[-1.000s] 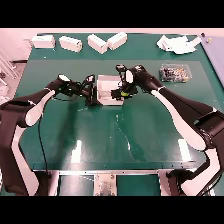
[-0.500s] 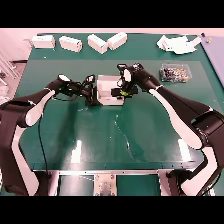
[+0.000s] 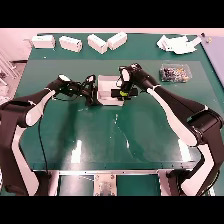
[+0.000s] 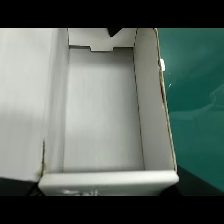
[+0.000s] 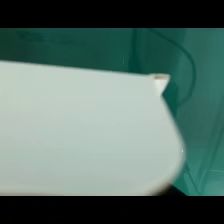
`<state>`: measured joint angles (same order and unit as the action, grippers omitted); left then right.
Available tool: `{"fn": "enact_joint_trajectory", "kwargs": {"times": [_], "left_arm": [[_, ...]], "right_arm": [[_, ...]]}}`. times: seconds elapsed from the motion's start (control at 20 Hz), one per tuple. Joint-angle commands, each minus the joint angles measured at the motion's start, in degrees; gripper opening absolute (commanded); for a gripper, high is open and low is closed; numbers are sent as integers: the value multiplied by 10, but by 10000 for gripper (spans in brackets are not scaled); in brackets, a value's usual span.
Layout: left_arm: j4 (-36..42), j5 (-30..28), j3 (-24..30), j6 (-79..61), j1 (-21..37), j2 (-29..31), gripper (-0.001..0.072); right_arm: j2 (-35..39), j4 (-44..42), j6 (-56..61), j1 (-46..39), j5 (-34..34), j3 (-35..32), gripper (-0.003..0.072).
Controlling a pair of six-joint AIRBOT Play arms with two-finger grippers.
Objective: Fold the box and place the chain.
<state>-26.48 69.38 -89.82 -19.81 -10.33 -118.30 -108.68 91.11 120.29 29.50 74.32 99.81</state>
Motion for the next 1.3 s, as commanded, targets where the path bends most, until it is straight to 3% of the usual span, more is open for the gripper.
{"fn": "enact_joint_trajectory", "kwargs": {"times": [0.0, 0.05, 0.2, 0.35, 0.6, 0.7, 0.85, 0.95, 1.0, 1.25], "left_arm": [[-1, 1, 0, -2, 0, 0, 378], [-1, 1, 0, -2, 0, 0, 378], [-1, 1, 0, -2, 0, 0, 378], [-1, 1, 0, -2, 0, 0, 378], [-1, 1, 0, -2, 0, 0, 378], [-1, 1, 0, -2, 0, 0, 378], [-1, 1, 0, -2, 0, 0, 378], [-1, 1, 0, -2, 0, 0, 378], [-1, 1, 0, -2, 0, 0, 378], [-1, 1, 0, -2, 0, 0, 378]], "right_arm": [[-19, -8, 8, 1, 5, 32, 234], [-24, -10, 7, 1, 12, 37, 146], [-31, -17, 5, 1, 20, 37, 123], [-33, -15, -3, 1, 23, 38, 16], [-33, -15, -3, 1, 23, 38, 18], [-33, -15, -3, 0, 23, 38, 238], [-31, -15, -3, 0, 23, 38, 282], [-28, -13, -3, 0, 23, 38, 427], [-25, -5, -3, 0, 23, 38, 464], [-5, 26, -3, -7, 38, 48, 513]]}}
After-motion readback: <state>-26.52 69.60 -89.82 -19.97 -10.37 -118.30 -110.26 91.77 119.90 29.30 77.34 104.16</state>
